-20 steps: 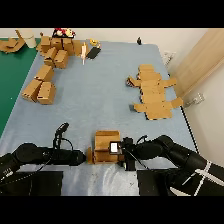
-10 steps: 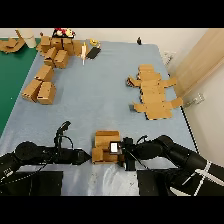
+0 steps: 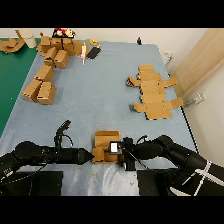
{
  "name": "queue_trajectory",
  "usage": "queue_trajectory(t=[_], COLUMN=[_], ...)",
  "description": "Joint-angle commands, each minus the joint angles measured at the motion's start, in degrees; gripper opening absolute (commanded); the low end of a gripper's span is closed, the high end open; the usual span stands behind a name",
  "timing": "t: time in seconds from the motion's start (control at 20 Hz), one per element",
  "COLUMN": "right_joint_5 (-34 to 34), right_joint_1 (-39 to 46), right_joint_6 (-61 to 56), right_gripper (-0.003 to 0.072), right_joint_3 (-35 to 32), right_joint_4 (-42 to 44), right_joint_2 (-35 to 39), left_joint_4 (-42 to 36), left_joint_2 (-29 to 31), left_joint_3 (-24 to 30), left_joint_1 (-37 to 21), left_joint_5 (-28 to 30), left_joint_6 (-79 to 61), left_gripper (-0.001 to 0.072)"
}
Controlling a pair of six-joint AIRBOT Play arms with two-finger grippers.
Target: Fold the box.
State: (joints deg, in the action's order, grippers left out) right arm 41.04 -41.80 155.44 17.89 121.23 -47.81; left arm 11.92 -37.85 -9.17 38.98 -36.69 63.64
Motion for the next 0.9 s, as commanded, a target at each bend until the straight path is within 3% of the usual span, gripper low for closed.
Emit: queue_trajectory(t=[0.0,0.05,0.1,0.15,0.35,0.5,0.85], right_joint_5=[0.0,0.0,0.0,0.0,0.0,0.0,0.0], right_joint_1=[0.0,0.0,0.0,0.0,0.0,0.0,0.0], right_joint_6=[0.0,0.0,0.0,0.0,0.0,0.0,0.0], right_gripper=[0.0502,0.0502,0.0502,0.0503,0.0503,0.0502,0.0503], right_joint_3=[0.0,0.0,0.0,0.0,0.0,0.0,0.0], right_joint_4=[0.0,0.0,0.0,0.0,0.0,0.0,0.0], right_joint_2=[0.0,0.0,0.0,0.0,0.0,0.0,0.0], left_joint_4=[-1.0,-1.0,-1.0,-1.0,0.7,6.8,35.3], left_joint_2=[0.0,0.0,0.0,0.0,0.0,0.0,-0.8], left_joint_3=[0.0,0.0,0.0,0.0,-0.3,-1.2,-7.6], left_joint_1=[0.0,0.0,0.0,0.0,0.0,0.3,12.9], left_joint_5=[1.6,3.5,5.4,5.6,5.7,5.4,7.3], left_joint_6=[-0.2,-0.2,-0.2,-0.2,3.5,10.8,40.2], left_gripper=[0.0206,0.0208,0.0359,0.0611,0.0594,0.0594,0.0594])
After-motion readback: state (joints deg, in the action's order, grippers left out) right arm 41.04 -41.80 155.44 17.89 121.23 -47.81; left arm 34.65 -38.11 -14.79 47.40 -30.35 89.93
